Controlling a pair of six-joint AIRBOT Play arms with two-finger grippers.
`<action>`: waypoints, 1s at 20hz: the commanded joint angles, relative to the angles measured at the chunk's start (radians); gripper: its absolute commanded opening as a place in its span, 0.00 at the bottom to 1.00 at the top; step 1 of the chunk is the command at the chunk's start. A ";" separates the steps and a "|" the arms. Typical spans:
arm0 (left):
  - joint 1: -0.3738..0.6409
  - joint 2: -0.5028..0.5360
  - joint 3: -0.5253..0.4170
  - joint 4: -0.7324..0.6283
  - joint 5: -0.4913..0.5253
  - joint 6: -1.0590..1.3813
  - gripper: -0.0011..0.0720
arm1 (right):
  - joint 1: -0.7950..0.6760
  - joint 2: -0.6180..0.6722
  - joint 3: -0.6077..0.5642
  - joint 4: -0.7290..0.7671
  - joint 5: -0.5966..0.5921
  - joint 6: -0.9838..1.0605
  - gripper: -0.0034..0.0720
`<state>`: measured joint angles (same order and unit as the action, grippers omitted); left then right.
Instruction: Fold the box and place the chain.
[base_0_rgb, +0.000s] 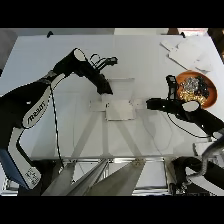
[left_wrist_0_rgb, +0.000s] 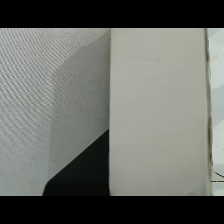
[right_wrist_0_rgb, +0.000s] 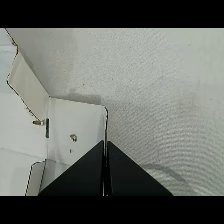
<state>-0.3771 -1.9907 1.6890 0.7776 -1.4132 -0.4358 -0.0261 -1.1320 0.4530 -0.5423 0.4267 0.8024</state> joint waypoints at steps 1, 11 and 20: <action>0.000 -0.001 0.000 0.001 -0.001 0.006 0.03 | 0.001 0.000 0.000 0.000 0.000 0.000 0.06; -0.001 -0.001 0.000 0.000 -0.001 0.006 0.03 | 0.001 0.000 0.000 0.001 0.000 0.000 0.06; -0.001 0.000 0.000 0.000 0.002 -0.052 0.02 | 0.001 0.010 0.002 0.002 0.071 0.011 0.44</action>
<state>-0.3775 -1.9915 1.6890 0.7792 -1.4139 -0.4435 -0.0254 -1.1286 0.4534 -0.5407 0.4576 0.8078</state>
